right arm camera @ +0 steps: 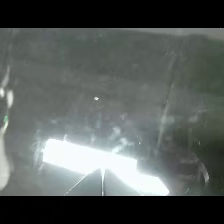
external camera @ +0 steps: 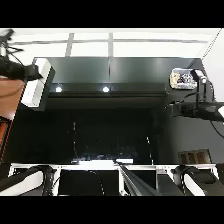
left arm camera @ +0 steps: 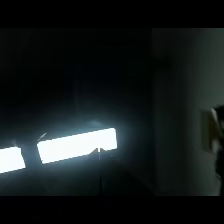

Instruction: Fold the box and place the chain.

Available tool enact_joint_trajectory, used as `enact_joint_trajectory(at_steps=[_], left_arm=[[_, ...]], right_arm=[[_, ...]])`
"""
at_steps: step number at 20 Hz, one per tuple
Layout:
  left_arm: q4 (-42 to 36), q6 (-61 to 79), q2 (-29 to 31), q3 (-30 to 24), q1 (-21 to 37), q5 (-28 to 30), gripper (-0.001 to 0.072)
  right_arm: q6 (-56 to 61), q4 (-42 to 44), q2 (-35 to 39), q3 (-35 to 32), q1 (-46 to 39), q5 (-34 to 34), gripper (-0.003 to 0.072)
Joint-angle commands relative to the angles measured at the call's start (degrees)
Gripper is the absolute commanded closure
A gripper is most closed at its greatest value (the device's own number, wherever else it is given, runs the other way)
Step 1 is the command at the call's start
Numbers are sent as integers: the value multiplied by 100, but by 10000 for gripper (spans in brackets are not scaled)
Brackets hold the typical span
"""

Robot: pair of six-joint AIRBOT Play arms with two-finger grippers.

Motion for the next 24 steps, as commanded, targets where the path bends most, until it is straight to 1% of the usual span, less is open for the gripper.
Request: enact_joint_trajectory(at_steps=[1,3,4,5,6,8,11,24], left_arm=[[-155,-127,1464,-1884,-868,1169,683],[184,-216,2435,-3226,-1097,2234,682],[197,-210,2865,-3807,-1102,2697,681],[201,-205,3213,-4225,-1084,3067,681],[221,-160,3536,-4562,-1084,3410,680],[245,-162,3974,-4911,-1086,3781,681],[240,-164,4223,-4994,-1091,3773,680],[240,-164,4218,-4994,-1091,3775,680]], right_arm=[[-107,-186,131,-555,369,-1423,671],[-155,-334,136,-780,393,-2184,671],[-153,-579,136,-857,393,-2516,670],[-153,-894,136,-887,391,-2721,670],[-155,-1143,136,-887,393,-2787,670],[-153,-1154,136,-887,393,-2684,670],[-153,-1154,136,-887,393,-2675,670],[-153,-1154,136,-887,393,-2675,670]])
